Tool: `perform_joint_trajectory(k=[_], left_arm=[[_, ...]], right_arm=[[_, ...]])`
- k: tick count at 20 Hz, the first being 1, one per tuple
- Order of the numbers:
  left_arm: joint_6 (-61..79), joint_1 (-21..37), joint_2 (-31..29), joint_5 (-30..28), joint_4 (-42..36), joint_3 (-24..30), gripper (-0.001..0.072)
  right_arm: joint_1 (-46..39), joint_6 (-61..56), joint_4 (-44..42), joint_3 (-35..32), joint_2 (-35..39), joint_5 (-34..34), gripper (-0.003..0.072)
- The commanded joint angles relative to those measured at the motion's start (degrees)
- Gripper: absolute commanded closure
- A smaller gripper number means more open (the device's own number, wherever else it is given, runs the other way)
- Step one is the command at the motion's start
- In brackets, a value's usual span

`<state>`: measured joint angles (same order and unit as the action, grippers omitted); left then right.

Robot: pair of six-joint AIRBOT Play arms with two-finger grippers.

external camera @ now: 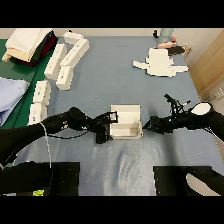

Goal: Fold the box.

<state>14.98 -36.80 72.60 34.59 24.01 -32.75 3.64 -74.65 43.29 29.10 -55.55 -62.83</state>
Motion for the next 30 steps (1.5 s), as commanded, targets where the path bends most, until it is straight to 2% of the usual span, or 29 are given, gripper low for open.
perform_joint_trajectory(k=[1, 2, 3, 7, 11, 15, 17, 22, 26, 30], left_arm=[[0.0, 0.0, 0.0, 0.0, 0.0, 0.0, 0.0346], [0.0, 0.0, 0.0, 0.0, 0.0, 0.0, 0.0346], [0.0, 0.0, 0.0, 0.0, 0.0, 0.0, 0.0346], [0.0, 0.0, 0.0, 0.0, 0.0, 0.0, 0.0346], [0.0, 0.0, 0.0, 0.0, 0.0, 0.0, 0.0346], [0.0, 0.0, 0.0, 0.0, 0.0, 0.0, 0.0346], [0.0, 0.0, 0.0, 0.0, 0.0, 0.0, 0.0346], [0.0, 0.0, 0.0, 0.0, 0.0, 0.0, 0.0346], [0.0, 0.0, 0.0, 0.0, 0.0, 0.0, 0.0345], [0.0, 0.0, 0.0, 0.0, 0.0, 0.0, 0.0346]], right_arm=[[0.1, 3.4, -4.0, 0.2, 0.3, -0.4, 0.0373], [0.1, 4.7, -5.5, 0.2, 0.3, -0.6, 0.0368], [0.2, 5.3, -6.2, 0.2, 0.3, -0.7, 0.0319], [5.6, 4.7, -1.6, 0.2, 0.2, 1.9, 0.0312], [13.3, -5.7, 7.3, 0.8, 0.1, 9.3, 0.0328], [21.4, -23.8, 23.3, 5.6, -0.1, 9.9, 0.0347], [26.2, -33.1, 29.9, 8.7, -2.0, 9.0, 0.0348], [36.7, -49.7, 41.0, 17.4, -12.9, 3.7, 0.0381], [40.1, -57.4, 46.5, 23.0, -19.5, -3.1, 0.0381], [40.4, -62.5, 49.1, 23.7, -21.3, -5.8, 0.0382]])
